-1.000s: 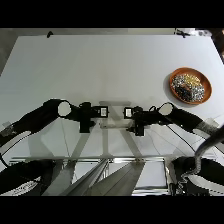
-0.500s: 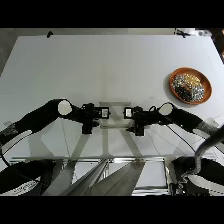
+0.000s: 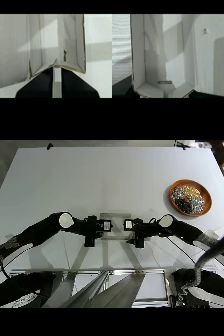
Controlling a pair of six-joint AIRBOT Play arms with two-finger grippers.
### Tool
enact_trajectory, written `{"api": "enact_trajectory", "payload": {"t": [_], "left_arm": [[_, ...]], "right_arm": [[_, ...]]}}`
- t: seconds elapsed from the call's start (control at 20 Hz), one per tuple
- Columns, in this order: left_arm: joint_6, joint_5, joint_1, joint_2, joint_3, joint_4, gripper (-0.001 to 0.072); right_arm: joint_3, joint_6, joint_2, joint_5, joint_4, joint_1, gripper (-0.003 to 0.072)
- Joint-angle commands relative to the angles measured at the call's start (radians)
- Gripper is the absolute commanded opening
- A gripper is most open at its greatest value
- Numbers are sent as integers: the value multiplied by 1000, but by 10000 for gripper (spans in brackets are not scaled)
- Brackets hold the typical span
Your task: Fold the box and place the chain.
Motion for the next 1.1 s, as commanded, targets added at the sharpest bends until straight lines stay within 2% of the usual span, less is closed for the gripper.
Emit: {"api": "enact_trajectory", "payload": {"t": [0.0,0.2,0.25,0.3,0.4,0.45,0.5,0.75,0.8,0.85,0.95,1.05], "left_arm": [[21,56,-20,-2,0,-23,106],[16,53,-22,-24,0,-23,108],[15,53,-26,-33,0,-23,145],[13,53,-32,-44,0,-23,211],[13,53,-39,-59,0,-27,237],[12,54,-42,-63,0,-29,314],[12,60,-44,-64,0,-30,345],[5,83,-45,-64,0,-31,354],[-26,84,-45,-63,0,-31,348],[-77,82,-45,-61,0,-30,308],[-250,49,-39,-45,0,0,24],[-385,-11,-24,-5,0,45,5]], "right_arm": [[0,-2,1,0,0,1,403],[0,-2,1,0,0,1,403],[0,-1,1,0,0,1,403],[0,-2,1,0,0,1,403],[0,-2,1,0,0,1,403],[0,-2,1,0,0,1,403],[0,-2,1,0,0,1,403],[0,-2,1,0,0,1,403],[0,-2,1,0,0,1,403],[0,-2,1,0,0,1,403],[0,-2,1,0,0,1,403],[0,-2,1,0,0,1,403]]}}
